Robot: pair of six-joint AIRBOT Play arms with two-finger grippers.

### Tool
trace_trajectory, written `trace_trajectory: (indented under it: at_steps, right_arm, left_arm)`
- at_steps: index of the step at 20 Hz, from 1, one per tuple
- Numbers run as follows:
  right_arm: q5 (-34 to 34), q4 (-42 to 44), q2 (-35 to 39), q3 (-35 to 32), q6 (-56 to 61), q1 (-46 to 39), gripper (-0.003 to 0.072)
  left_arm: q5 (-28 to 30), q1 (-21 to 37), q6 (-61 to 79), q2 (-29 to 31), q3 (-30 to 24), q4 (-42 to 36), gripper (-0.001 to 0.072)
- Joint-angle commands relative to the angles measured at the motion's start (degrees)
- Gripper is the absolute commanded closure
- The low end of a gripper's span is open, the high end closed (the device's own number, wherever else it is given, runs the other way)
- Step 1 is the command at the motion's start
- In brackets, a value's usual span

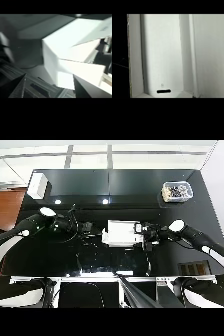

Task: Fold the box and place the chain.

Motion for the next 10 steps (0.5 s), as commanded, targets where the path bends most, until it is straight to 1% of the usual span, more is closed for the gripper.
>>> trace_trajectory:
  at_steps: [1, 3, 5, 6, 7, 8, 10]
  right_arm:
    - [0.0, 0.0, 0.0, 0.0, 0.0, 0.0, 0.045]
    - [0.0, 0.0, 0.0, 0.0, 0.0, 0.0, 0.0449]
    - [0.0, 0.0, 0.0, 0.0, 0.0, 0.0, 0.045]
    - [0.0, 0.0, 0.0, 0.0, 0.0, 0.0, 0.0449]
    - [0.0, 0.0, 0.0, 0.0, 0.0, 0.0, 0.045]
    - [0.0, 0.0, 0.0, 0.0, 0.0, 0.0, 0.045]
    - [0.0, 0.0, 0.0, 0.0, 0.0, 0.0, 0.045]
  left_arm:
    - [-1.7, -2.1, 0.7, 0.0, 2.6, 0.7, 0.007]
    - [0.0, -5.2, 0.1, 0.0, 4.0, 2.3, 0.0088]
    - [1.6, -8.3, -0.8, 0.0, 5.9, 4.1, 0.0091]
    - [2.4, -9.7, -2.5, 0.0, 6.8, 5.0, 0.012]
    - [2.9, -11.0, -4.6, 0.0, 7.8, 6.3, 0.02]
    - [3.1, -12.0, -6.6, 0.0, 8.7, 7.7, 0.0211]
    - [3.6, -13.4, -12.2, 0.0, 10.2, 11.3, 0.021]
